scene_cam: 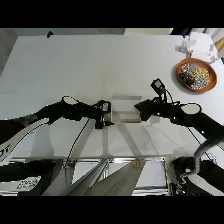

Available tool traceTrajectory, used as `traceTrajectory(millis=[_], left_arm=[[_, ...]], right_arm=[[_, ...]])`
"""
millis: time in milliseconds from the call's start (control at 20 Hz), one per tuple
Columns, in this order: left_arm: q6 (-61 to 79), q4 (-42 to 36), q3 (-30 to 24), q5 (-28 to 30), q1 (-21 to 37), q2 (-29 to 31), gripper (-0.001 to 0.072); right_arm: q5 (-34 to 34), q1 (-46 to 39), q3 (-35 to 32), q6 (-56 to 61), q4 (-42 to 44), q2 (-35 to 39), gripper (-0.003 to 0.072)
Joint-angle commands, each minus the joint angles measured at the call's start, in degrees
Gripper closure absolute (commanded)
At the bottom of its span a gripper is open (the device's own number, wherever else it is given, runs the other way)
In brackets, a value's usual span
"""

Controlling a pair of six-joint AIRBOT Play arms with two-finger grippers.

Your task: Fold the box and place the chain.

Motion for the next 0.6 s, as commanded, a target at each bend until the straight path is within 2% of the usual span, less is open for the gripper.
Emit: traceTrajectory(millis=[0,250,550], left_arm=[[0.0,0.1,0.0,0.1,0.0,0.0,0.05],[0.0,0.1,0.0,0.1,0.0,0.0,0.05],[0.0,0.1,0.0,0.1,0.0,0.0,0.05]], right_arm=[[-2.8,0.3,0.0,4.7,-3.9,-3.4,0.0671],[-2.0,0.3,0.0,6.7,-7.0,-3.0,0.0671],[7.3,-2.6,3.4,6.8,-7.1,3.8,0.0671]])
